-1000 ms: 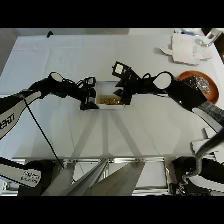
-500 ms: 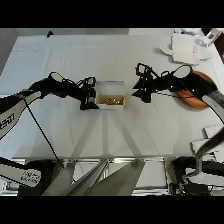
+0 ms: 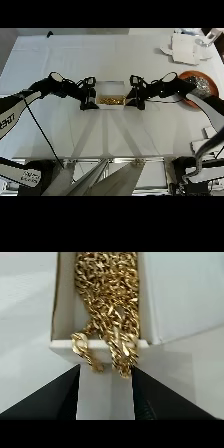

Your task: Fold the box and place the chain.

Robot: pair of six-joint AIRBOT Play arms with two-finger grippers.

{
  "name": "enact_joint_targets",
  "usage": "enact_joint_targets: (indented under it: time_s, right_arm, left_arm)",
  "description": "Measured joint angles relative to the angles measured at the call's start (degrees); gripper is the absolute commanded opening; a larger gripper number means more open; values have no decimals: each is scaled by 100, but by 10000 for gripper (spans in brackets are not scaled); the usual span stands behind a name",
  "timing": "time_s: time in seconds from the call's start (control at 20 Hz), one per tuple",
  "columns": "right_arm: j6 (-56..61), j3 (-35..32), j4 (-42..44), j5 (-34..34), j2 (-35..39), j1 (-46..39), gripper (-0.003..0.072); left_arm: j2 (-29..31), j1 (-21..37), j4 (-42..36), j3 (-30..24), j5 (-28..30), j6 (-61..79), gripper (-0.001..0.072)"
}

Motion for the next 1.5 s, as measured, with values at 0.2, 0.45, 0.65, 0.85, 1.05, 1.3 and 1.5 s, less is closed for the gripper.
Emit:
enact_joint_targets:
  time_s: [0.2, 0.45, 0.65, 0.85, 1.05, 1.3, 1.5]
  right_arm:
    - [-190, 2, 66, 7, -59, 74, 143]
    - [-254, 0, 63, 24, -72, 103, 14]
    - [-267, 0, 59, -4, -68, 103, 14]
    - [-140, 0, -2, -142, 37, 107, 14]
    - [348, 0, -476, -459, 345, 109, 14]
    - [793, 0, -922, -577, 918, 175, 14]
    - [911, 0, -887, -697, 1316, 531, 14]
  left_arm:
    - [0, 0, 7, 0, -4, 7, 395]
    - [0, 0, 11, 0, -7, 7, 395]
    - [0, 0, 9, -2, -7, 2, 395]
    - [0, 0, -2, -2, -7, -11, 395]
    - [0, 0, -2, -2, -4, -4, 395]
    - [0, 0, -2, -2, -2, -2, 395]
    - [0, 0, 0, -2, -2, 0, 395]
